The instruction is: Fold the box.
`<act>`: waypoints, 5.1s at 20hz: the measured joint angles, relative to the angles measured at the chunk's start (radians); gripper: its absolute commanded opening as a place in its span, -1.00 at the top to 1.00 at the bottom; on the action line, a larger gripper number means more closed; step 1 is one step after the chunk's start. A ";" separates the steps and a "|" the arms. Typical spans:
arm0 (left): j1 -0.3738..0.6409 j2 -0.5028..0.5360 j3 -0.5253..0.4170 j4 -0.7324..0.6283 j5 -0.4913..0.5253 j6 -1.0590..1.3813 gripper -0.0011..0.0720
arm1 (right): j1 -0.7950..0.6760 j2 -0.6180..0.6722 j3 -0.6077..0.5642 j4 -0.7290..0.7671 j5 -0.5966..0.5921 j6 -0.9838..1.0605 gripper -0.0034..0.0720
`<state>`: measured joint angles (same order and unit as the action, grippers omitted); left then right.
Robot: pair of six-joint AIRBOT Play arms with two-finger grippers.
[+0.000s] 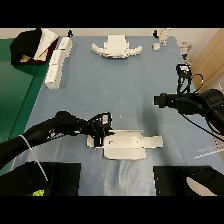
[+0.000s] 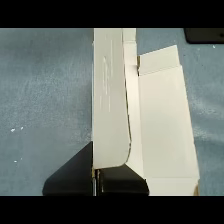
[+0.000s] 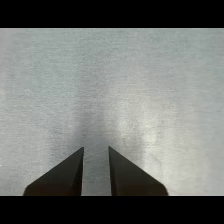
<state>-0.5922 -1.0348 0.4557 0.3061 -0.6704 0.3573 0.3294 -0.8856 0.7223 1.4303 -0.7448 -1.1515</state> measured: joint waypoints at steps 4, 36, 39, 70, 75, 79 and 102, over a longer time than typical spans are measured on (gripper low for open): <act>0.000 -0.002 -0.001 0.016 -0.017 -0.029 0.93 | 0.000 0.000 0.000 0.025 -0.002 0.000 0.36; 0.000 -0.002 -0.001 0.027 -0.018 -0.043 0.93 | 1.174 0.039 -0.237 -0.213 -0.296 0.147 -0.95; 0.000 -0.002 -0.001 0.027 -0.018 -0.043 0.93 | 1.181 -0.032 -0.237 -0.297 -0.283 0.166 -0.95; 0.000 -0.002 -0.001 0.027 -0.019 -0.043 0.93 | 0.595 0.191 -0.307 -0.004 -0.085 -0.552 -0.98; 0.000 -0.002 -0.001 0.027 -0.018 -0.043 0.93 | 0.298 0.172 -0.327 0.431 -0.054 -1.171 -0.98; 0.000 -0.002 -0.001 0.027 -0.018 -0.043 0.93 | 0.200 0.126 -0.332 0.594 -0.053 -1.411 -0.98; 0.000 -0.002 -0.001 0.027 -0.019 -0.043 0.93 | 0.087 -0.053 -0.333 0.819 -0.099 -1.832 -0.98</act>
<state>-0.5926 -1.0370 0.4549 0.3336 -0.6895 0.3141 0.4164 -0.9390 0.3889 2.2490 -0.8436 -2.9837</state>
